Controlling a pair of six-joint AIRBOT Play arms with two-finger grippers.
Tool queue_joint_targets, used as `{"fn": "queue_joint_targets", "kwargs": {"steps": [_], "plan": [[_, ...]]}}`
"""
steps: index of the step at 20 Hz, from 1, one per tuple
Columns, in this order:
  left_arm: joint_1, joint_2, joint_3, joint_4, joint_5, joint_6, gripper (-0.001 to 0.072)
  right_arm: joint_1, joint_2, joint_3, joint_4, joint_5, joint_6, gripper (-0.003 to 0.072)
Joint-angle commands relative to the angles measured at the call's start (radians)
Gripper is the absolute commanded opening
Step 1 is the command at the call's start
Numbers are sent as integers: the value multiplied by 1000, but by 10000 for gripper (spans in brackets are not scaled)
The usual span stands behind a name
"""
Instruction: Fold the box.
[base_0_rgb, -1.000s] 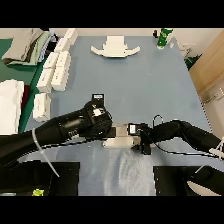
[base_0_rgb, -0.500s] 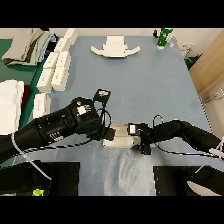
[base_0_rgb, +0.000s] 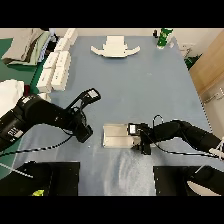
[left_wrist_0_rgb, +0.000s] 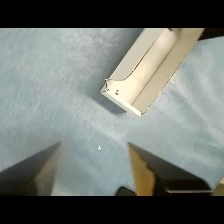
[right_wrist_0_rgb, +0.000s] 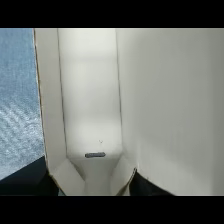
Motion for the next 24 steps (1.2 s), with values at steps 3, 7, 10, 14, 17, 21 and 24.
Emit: {"fn": "queue_joint_targets", "kwargs": {"steps": [3,7,10,14,17,21,24], "plan": [[251,-16,-230,-460,177,794,701,-1,0,0,-1,0,0,449],[247,-137,-301,-537,215,1077,700,-1,0,0,-3,0,0,449],[198,-203,-313,-571,287,1174,701,-1,0,0,-3,0,0,449],[124,-232,-344,-695,376,1304,701,-1,0,0,-3,0,0,449],[116,-232,-366,-707,383,1304,701,-1,0,0,-3,0,0,449],[112,-232,-380,-711,385,1304,701,-1,0,0,-3,0,0,449],[78,-232,-380,-716,402,1304,701,-1,0,0,-3,0,0,449]]}}
